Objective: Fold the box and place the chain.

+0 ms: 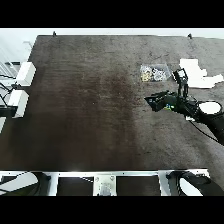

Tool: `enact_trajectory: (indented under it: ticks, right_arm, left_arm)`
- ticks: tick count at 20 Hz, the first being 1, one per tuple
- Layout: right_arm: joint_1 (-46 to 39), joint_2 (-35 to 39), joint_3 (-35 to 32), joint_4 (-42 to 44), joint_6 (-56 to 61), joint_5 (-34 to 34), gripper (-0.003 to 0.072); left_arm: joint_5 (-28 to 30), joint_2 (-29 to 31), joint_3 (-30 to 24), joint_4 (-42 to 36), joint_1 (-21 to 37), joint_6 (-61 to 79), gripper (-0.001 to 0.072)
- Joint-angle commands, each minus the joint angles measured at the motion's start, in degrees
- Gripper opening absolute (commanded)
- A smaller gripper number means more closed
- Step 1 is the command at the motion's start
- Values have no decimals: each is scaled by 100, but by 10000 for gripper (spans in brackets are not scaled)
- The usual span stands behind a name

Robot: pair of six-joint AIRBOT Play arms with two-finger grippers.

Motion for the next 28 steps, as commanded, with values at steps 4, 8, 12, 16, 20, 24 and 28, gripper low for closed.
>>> enact_trajectory:
  ticks: [4,8,12,16,20,24,28]
  right_arm:
    - [0,50,-4,20,26,-42,170]
    - [2,542,-4,17,175,-741,8]
    - [2,1235,-4,11,175,-1574,6]
    - [2,1770,-74,11,175,-2138,4]
    - [4,2782,-728,22,177,-3480,3]
    - [2,3840,-1759,15,173,-3775,4]
    - [2,4120,-2315,11,168,-3434,4]
  left_arm:
    - [-1106,1178,291,-1005,2,74,219]
    - [-1851,1624,330,-2417,-103,553,14]
    - [-363,2374,295,-2496,-1314,800,13]
    - [411,2706,289,-2813,-2811,1040,13]
    - [2028,2710,223,-2817,-4688,1307,13]
    - [2437,2708,-245,-3182,-5801,1355,13]
    - [2157,2708,-811,-3484,-6035,1591,13]
